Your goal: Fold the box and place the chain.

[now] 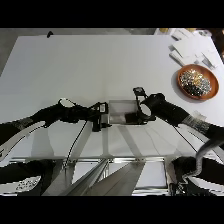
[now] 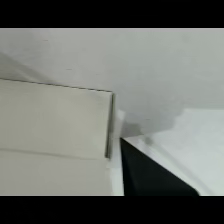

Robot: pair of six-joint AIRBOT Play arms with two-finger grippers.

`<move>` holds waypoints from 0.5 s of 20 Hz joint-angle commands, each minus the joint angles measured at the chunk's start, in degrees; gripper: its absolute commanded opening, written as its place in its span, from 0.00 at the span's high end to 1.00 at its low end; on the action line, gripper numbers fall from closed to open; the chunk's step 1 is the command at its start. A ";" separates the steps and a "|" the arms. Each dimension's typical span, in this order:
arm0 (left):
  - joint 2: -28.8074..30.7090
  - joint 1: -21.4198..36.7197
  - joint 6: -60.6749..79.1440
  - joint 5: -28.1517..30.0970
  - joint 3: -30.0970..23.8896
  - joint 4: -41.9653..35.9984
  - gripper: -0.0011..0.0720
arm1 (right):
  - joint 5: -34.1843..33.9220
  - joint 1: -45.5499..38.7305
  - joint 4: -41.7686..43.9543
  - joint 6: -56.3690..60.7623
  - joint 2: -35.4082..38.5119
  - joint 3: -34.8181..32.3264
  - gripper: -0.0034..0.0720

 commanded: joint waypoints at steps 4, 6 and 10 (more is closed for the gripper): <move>-0.04 -0.02 0.00 0.02 -0.02 0.02 0.78 | -0.13 0.00 -3.10 1.81 -0.07 3.04 0.71; -0.04 0.00 0.00 0.02 -0.02 0.02 0.78 | 0.17 0.00 -3.82 3.30 -0.22 3.06 0.73; -0.04 -0.02 0.00 0.02 -0.02 0.00 0.78 | 0.22 0.00 -3.76 4.61 -0.83 3.04 0.74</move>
